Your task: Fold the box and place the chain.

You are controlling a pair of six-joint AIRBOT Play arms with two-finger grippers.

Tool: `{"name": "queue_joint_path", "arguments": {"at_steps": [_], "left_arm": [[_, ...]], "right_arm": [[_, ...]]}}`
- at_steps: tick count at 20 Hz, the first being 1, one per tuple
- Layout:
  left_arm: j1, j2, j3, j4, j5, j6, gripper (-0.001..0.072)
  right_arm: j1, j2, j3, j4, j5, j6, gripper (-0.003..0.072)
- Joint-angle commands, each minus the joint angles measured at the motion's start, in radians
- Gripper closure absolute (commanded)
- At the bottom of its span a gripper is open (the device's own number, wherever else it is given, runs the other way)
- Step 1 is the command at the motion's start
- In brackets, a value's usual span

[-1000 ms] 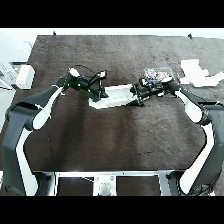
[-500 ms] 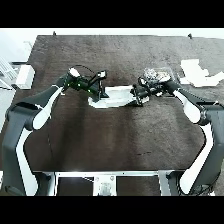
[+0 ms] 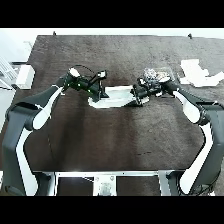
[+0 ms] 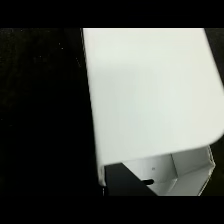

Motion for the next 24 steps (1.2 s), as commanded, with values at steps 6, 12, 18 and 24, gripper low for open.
{"name": "queue_joint_path", "arguments": {"at_steps": [6, 12, 18, 24], "left_arm": [[0.000, 0.000, 0.000, 0.000, 0.001, 0.000, 0.0688], [0.000, 0.000, 0.000, 0.000, 0.001, 0.000, 0.0688], [0.000, 0.000, 0.000, 0.000, 0.001, 0.000, 0.0688], [0.000, 0.000, 0.000, 0.000, 0.001, 0.000, 0.0688]], "right_arm": [[0.001, -0.005, 0.000, 0.024, -0.003, -0.003, 0.0012], [0.001, -0.005, 0.000, 0.019, -0.004, -0.005, 0.0023], [0.001, -0.007, 0.000, 0.018, -0.004, -0.032, 0.0029], [0.001, -0.009, 0.000, 0.017, -0.013, -0.033, 0.0029]]}}
